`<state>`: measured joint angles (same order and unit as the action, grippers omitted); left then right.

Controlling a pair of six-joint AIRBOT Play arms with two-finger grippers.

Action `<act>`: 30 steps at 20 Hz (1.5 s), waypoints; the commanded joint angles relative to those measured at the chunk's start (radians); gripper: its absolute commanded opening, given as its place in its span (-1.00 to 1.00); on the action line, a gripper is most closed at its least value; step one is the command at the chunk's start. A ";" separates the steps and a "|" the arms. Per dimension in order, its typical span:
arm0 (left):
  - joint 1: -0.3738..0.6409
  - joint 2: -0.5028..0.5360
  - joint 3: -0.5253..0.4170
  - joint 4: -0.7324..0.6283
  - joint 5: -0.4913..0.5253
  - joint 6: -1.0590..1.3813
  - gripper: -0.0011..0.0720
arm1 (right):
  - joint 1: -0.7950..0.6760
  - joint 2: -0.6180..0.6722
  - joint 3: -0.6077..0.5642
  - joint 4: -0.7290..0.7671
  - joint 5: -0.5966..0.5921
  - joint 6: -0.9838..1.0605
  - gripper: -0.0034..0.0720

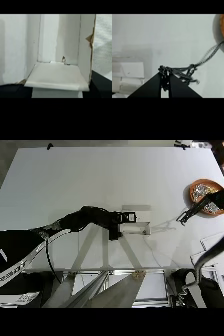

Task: Fold the box and place the chain.

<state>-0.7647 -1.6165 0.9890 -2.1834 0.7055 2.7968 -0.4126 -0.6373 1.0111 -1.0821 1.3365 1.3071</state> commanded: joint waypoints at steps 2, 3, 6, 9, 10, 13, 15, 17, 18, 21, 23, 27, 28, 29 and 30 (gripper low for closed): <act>0.000 -0.001 0.000 0.000 0.000 0.001 -0.22 | 0.000 0.093 -0.035 0.062 0.068 -0.005 -0.87; 0.000 -0.001 0.000 0.000 0.000 0.001 -0.22 | 0.000 0.102 -0.044 0.090 0.078 -0.005 -0.87; 0.000 -0.001 0.000 0.000 0.000 0.000 -0.22 | 0.000 0.138 -0.086 0.210 0.090 -0.014 -0.87; 0.000 -0.001 0.000 0.000 0.000 0.000 -0.22 | 0.000 0.176 -0.145 0.234 0.108 -0.026 -0.87; 0.000 -0.001 0.000 0.000 0.000 0.000 -0.22 | 0.001 0.186 -0.171 0.238 0.108 -0.026 -0.87; 0.000 -0.001 0.000 0.000 0.000 0.000 -0.22 | 0.046 0.202 -0.249 0.251 0.098 -0.026 -0.87; 0.000 -0.001 0.000 0.000 0.000 0.000 -0.22 | 0.088 0.202 -0.296 0.251 0.062 -0.027 -0.87; 0.000 -0.001 0.000 0.000 0.000 0.000 -0.22 | 0.126 0.202 -0.335 0.256 -0.021 -0.027 -0.87; 0.000 -0.001 0.000 0.000 0.000 0.000 -0.22 | 0.140 0.201 -0.351 0.265 -0.057 -0.027 -0.87; 0.000 -0.001 0.000 0.000 0.000 0.000 -0.22 | 0.158 0.201 -0.370 0.326 -0.102 -0.036 -0.87; 0.000 -0.001 0.000 0.000 0.000 0.000 -0.22 | 0.158 0.201 -0.370 0.377 -0.105 -0.060 -0.87; 0.000 -0.001 0.000 0.000 0.000 0.001 -0.22 | 0.189 0.174 -0.370 0.430 -0.141 -0.111 -0.87; 0.000 -0.001 0.000 0.000 0.000 0.000 -0.22 | 0.227 0.146 -0.370 0.422 -0.166 -0.121 -0.87; 0.000 -0.001 0.000 0.000 0.000 0.000 -0.22 | 0.281 0.098 -0.370 0.395 -0.190 -0.129 -0.87; 0.000 -0.001 0.000 0.000 0.000 0.000 -0.22 | 0.340 0.043 -0.370 0.355 -0.203 -0.127 -0.87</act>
